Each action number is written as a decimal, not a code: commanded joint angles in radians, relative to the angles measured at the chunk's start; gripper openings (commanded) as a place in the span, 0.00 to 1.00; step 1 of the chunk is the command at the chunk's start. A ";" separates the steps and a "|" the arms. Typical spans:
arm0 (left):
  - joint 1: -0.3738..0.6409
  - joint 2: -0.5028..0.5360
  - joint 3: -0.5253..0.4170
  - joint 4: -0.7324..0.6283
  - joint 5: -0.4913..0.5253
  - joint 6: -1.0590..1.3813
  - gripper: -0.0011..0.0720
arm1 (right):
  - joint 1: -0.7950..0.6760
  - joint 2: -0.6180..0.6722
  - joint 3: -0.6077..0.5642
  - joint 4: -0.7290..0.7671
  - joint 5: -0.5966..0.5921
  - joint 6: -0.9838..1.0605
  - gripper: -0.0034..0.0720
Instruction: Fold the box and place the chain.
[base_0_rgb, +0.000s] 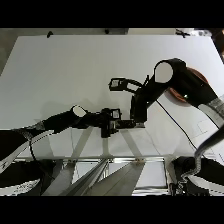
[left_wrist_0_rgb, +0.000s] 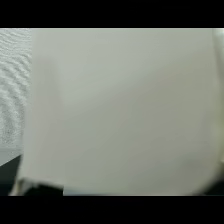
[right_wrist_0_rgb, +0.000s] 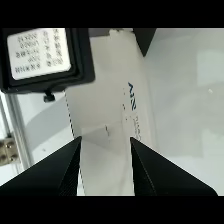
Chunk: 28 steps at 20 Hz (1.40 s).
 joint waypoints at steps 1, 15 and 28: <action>0.001 0.001 0.000 0.000 0.000 0.000 0.30 | 0.034 0.012 -0.014 -0.024 -0.036 0.003 0.51; 0.001 0.001 0.000 0.000 0.000 0.000 0.30 | 0.034 0.101 -0.236 -0.007 -0.172 -0.056 0.50; 0.001 0.001 0.000 0.000 0.000 0.000 0.30 | 0.092 0.108 -0.266 -0.013 -0.303 -0.050 0.50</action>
